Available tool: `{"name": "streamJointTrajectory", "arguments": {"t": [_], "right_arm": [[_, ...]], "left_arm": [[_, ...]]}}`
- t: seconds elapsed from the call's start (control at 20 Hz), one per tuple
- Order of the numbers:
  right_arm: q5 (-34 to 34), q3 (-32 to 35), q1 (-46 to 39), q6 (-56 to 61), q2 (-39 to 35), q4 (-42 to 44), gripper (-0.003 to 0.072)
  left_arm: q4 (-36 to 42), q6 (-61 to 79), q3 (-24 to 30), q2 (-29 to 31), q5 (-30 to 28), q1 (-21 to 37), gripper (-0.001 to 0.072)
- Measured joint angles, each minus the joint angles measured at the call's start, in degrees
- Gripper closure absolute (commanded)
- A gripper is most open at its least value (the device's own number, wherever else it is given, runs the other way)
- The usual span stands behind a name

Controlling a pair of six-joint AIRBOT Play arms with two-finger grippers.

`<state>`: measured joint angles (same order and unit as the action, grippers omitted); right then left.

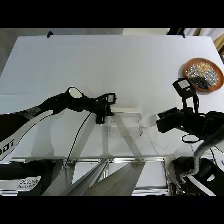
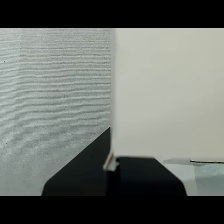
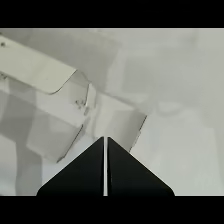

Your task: Fold the box and place the chain.

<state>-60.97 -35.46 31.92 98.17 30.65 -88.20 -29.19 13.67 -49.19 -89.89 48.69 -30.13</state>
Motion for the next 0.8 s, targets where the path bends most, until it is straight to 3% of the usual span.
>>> {"name": "streamJointTrajectory", "arguments": {"t": [0.2, 0.25, 0.35, 0.4, 0.65, 0.8], "right_arm": [[-0.7, 2.0, 0.0, -11.4, 0.1, 7.9, 0.0674], [-0.7, 2.6, 0.0, -14.9, 0.5, 9.8, 0.0604], [-0.8, 3.8, 0.0, -22.5, 1.7, 12.5, 0.0204], [-0.9, 4.2, 0.0, -26.2, 2.6, 13.3, 0.0163], [-2.7, 5.3, -0.1, -36.7, 5.7, 15.5, 0.0146], [-0.8, 8.4, -0.2, -40.7, 4.0, 15.1, 0.0163]], "left_arm": [[0.0, 0.0, 0.0, 0.0, 0.0, 0.0, 0.0701], [0.0, 0.0, 0.0, 0.0, 0.0, 0.0, 0.0701], [0.0, 0.0, 0.0, 0.0, 0.0, 0.0, 0.0701], [0.0, 0.0, 0.0, 0.0, 0.0, 0.0, 0.0701], [0.0, 0.0, 0.0, 0.0, 0.0, 0.0, 0.0701], [0.0, 0.0, 0.0, 0.0, 0.0, 0.0, 0.0701]]}}
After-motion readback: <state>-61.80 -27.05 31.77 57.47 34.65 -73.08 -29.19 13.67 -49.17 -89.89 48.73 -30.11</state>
